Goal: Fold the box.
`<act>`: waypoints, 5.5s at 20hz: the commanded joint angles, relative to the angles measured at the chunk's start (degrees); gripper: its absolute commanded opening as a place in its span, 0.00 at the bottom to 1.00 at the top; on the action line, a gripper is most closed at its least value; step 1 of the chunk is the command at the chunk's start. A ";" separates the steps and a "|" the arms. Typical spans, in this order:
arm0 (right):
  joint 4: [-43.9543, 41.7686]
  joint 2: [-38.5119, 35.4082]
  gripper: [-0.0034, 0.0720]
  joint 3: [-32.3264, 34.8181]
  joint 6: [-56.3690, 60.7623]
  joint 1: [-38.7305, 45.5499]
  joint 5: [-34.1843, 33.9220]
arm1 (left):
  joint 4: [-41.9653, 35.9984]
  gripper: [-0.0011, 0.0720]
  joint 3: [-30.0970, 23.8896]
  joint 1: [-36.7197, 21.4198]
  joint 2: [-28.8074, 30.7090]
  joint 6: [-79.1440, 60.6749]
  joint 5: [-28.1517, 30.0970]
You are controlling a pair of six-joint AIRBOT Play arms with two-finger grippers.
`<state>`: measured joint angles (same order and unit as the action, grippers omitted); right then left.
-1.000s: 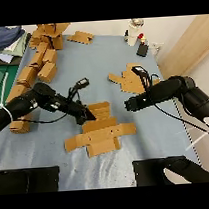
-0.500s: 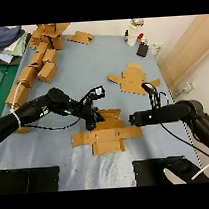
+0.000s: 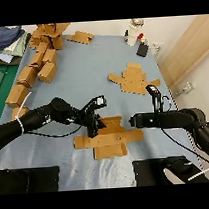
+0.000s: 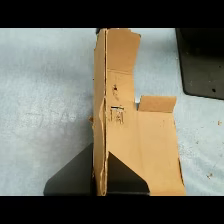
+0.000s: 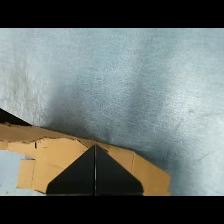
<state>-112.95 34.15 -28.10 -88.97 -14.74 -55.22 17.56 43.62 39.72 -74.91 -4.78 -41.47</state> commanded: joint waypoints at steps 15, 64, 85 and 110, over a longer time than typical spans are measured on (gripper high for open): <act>0.02 -0.20 0.05 0.15 -0.61 -0.04 1.27 | 1.09 0.03 -2.36 1.01 0.02 -0.11 -2.27; 47.08 9.73 0.61 7.23 23.06 -66.66 0.79 | 0.44 0.03 -2.25 1.01 -0.04 0.26 -2.12; 55.39 6.19 0.99 3.85 22.03 -64.74 -3.15 | 0.44 0.03 -2.25 1.01 -0.04 0.26 -2.10; -6.49 -3.32 0.99 12.50 -62.07 -16.68 12.50 | 0.44 0.03 -2.25 1.01 -0.04 0.26 -2.12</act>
<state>-104.38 29.54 -16.47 -134.17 -37.87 -42.89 18.00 41.30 40.73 -74.91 -4.51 -43.62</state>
